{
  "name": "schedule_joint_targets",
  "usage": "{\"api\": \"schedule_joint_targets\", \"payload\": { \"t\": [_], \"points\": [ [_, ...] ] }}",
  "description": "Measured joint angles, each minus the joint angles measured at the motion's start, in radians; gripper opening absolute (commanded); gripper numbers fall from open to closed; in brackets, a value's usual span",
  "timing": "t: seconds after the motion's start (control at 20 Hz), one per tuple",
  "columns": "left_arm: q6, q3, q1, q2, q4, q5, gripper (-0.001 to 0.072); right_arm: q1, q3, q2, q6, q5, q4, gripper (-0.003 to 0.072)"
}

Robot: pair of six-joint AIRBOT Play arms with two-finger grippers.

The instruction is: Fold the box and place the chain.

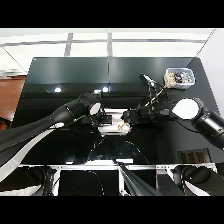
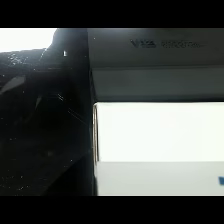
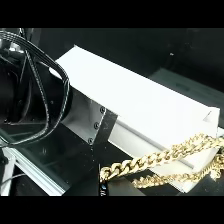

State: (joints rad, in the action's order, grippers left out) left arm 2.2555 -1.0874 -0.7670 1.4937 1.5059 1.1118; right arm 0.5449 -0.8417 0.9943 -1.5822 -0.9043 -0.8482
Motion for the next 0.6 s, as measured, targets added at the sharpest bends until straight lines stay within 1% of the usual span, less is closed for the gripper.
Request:
{"api": "schedule_joint_targets", "payload": {
  "t": [0.4, 0.45, 0.5, 0.55, 0.6],
  "points": [
    [0.000, 0.000, 0.000, 0.000, 0.000, 0.000, 0.0031, 0.005, 0.000, 0.071, 0.012, 0.014, 0.021, 0.0020],
    [0.000, 0.000, 0.000, 0.000, 0.000, 0.000, 0.0031, 0.005, 0.000, 0.077, 0.015, 0.018, 0.022, 0.0053],
    [0.000, 0.000, 0.000, 0.000, 0.000, 0.000, 0.0031, 0.005, 0.001, 0.082, 0.018, 0.022, 0.023, 0.0237],
    [0.000, 0.000, 0.000, 0.000, 0.000, 0.000, 0.0031, 0.006, 0.000, 0.086, 0.021, 0.027, 0.023, 0.0323],
    [0.000, 0.000, 0.000, 0.000, 0.000, 0.000, 0.0031, 0.006, 0.000, 0.088, 0.023, 0.027, 0.023, 0.0323]
  ]
}}
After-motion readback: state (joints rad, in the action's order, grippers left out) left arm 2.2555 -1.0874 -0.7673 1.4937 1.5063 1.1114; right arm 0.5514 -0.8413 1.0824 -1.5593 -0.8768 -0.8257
